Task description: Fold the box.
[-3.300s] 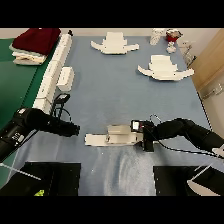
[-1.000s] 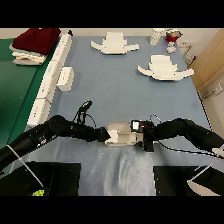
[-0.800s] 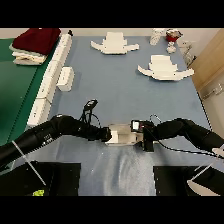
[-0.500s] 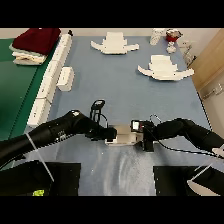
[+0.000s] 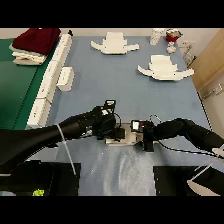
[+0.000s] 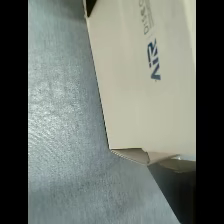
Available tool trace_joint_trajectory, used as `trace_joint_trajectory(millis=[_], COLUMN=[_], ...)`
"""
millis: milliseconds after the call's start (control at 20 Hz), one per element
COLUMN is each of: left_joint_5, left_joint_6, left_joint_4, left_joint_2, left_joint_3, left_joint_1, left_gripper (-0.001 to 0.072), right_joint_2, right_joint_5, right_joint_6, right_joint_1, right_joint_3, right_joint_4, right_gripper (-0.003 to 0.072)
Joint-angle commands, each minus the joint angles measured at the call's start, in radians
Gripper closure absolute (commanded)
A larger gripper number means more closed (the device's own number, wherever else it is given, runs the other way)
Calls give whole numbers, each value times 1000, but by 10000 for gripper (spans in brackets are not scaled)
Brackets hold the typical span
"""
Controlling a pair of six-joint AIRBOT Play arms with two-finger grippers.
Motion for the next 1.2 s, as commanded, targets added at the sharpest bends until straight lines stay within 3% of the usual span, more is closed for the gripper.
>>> trace_joint_trajectory(millis=[0, 250, 300, 350, 850, 900, 950, 1000, 1150], left_joint_5=[-82, -89, -91, -89, -90, -90, -90, -90, -89], left_joint_6=[-40, -42, -51, -50, -58, -56, -55, -56, -58], left_joint_4=[51, 51, 50, 50, 32, 29, 27, 26, 26], left_joint_2=[-61, -62, -62, -62, -62, -62, -62, -62, -62], left_joint_3=[64, 64, 64, 64, 64, 64, 64, 64, 64], left_joint_1=[-17, -16, -16, -17, -17, -17, -17, -16, -17], left_gripper=[247, 263, 523, 693, 692, 665, 380, 178, 168], right_joint_2=[0, 0, 0, 0, 0, 0, 0, 0, 0], right_joint_5=[0, 0, 0, 0, 0, 0, 0, 0, 0], right_joint_6=[0, 0, 0, 0, 0, 0, 0, 0, 0], right_joint_1=[0, 0, 0, 0, 0, 0, 0, 0, 0], right_joint_3=[0, 0, 0, 0, 0, 0, 0, 0, 0], right_joint_4=[0, 0, 0, 0, 0, 0, 0, 0, 0], right_gripper=[246, 246, 246, 246, 246, 246, 246, 246, 246])
